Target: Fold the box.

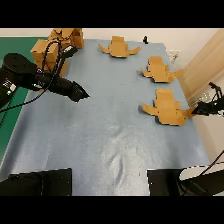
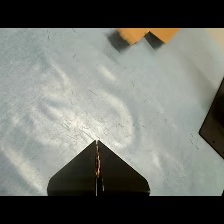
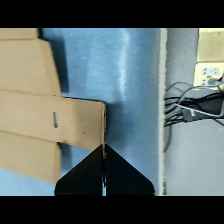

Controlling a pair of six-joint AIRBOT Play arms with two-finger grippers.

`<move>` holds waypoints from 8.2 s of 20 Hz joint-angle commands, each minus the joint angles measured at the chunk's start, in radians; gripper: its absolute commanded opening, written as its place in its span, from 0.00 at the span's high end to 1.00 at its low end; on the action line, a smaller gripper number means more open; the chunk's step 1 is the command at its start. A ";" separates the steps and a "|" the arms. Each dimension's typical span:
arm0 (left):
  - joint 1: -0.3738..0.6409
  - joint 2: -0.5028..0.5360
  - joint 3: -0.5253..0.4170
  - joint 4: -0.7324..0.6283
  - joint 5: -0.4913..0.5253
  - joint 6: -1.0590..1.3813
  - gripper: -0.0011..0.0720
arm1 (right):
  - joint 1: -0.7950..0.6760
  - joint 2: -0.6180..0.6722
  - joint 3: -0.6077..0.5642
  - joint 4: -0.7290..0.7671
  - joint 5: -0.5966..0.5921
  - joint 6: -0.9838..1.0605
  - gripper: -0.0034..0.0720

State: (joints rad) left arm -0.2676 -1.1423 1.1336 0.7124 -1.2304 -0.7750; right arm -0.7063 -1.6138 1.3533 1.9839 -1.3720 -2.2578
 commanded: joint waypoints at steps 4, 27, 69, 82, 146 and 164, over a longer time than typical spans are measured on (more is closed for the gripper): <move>0.024 0.008 0.008 -0.065 0.026 0.009 0.96 | 0.167 0.330 0.002 0.243 -0.226 0.276 0.95; 0.318 -0.268 -0.003 -0.181 -0.002 0.192 0.64 | 1.114 0.667 -0.922 0.372 1.035 0.175 0.95; 0.087 -0.650 0.150 -0.344 -0.107 1.135 0.97 | 1.346 0.818 -0.854 -0.168 0.733 -0.321 0.38; 0.088 -0.650 0.150 -0.345 -0.104 1.145 0.97 | 1.575 0.478 -0.760 -0.177 1.001 -0.274 0.38; 0.086 -0.650 0.150 -0.270 -0.275 1.122 0.97 | 1.385 0.372 -0.617 -0.417 1.080 -0.077 0.08; 0.080 -0.650 0.150 -0.262 -0.270 1.123 0.97 | 1.331 0.206 -0.397 -0.010 0.749 -0.536 0.17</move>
State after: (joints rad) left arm -0.1867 -1.7924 1.2835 0.4488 -1.5066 0.3473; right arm 0.6495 -1.3865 0.9165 1.8313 -0.5133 -2.6347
